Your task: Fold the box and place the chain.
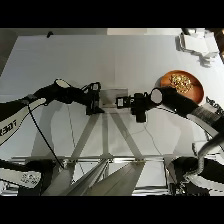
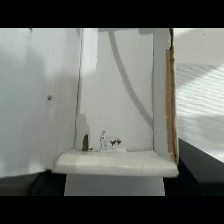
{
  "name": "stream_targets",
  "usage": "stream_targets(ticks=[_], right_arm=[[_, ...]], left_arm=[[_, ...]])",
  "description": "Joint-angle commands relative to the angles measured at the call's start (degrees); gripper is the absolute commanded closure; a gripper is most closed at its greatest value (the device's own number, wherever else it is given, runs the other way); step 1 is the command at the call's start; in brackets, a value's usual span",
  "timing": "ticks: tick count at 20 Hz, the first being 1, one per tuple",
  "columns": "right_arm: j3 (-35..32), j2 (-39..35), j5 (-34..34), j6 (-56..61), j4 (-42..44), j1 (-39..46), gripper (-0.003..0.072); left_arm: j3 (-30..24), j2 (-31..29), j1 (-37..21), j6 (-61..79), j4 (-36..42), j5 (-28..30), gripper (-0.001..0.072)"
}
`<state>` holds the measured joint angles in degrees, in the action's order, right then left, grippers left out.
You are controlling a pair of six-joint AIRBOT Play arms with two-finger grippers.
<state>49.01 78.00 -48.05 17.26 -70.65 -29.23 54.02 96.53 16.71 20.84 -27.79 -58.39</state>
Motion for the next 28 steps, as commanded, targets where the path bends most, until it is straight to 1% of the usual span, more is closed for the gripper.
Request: stream_targets(ticks=[1,5,10,15,17,18,19,22,23,26,27,28], right_arm=[[0.0,-0.5,2.3,5.9,-2.6,0.0,0.0594],[0.0,-1.2,7.2,6.9,-1.8,0.0,0.0594],[0.0,-1.2,8.7,6.7,-0.7,-3.0,0.0593],[0.0,-1.2,15.7,6.7,0.2,-4.1,0.0593],[0.0,-1.2,16.0,6.7,0.6,-4.1,0.0589],[0.0,-1.2,15.9,6.8,0.6,-4.1,0.0567],[0.0,-1.2,15.7,6.8,0.6,-4.1,0.0551],[0.0,-1.2,13.1,6.7,0.5,-4.1,0.0559],[0.0,-1.2,11.0,6.7,0.4,-4.1,0.0589],[0.0,-1.2,3.7,6.7,0.3,-4.1,0.0594],[0.0,-1.3,1.6,6.7,0.3,-4.1,0.0588],[0.0,-1.3,-0.6,6.7,0.3,-4.1,0.0539]], left_arm=[[0.0,0.0,-0.1,0.1,-0.1,-0.1,0.0523],[0.0,0.0,-0.1,0.1,-0.1,-0.1,0.0523],[0.0,0.0,-0.1,0.1,-0.1,-0.1,0.0523],[0.0,0.0,-0.1,0.1,-0.1,-0.1,0.0523],[0.0,0.0,-0.1,0.1,-0.1,-0.1,0.0523],[0.0,0.0,-0.1,0.1,-0.1,-0.1,0.0523],[0.0,0.0,-0.1,0.1,-0.1,-0.1,0.0523],[0.0,0.0,-0.1,0.1,-0.1,-0.1,0.0523],[0.0,0.0,-0.1,0.1,-0.1,-0.1,0.0523],[0.0,0.0,-0.1,0.1,-0.1,-0.1,0.0523],[0.0,0.0,-0.1,0.1,-0.1,-0.1,0.0523],[0.0,0.0,-0.1,0.1,-0.1,-0.1,0.0523]])
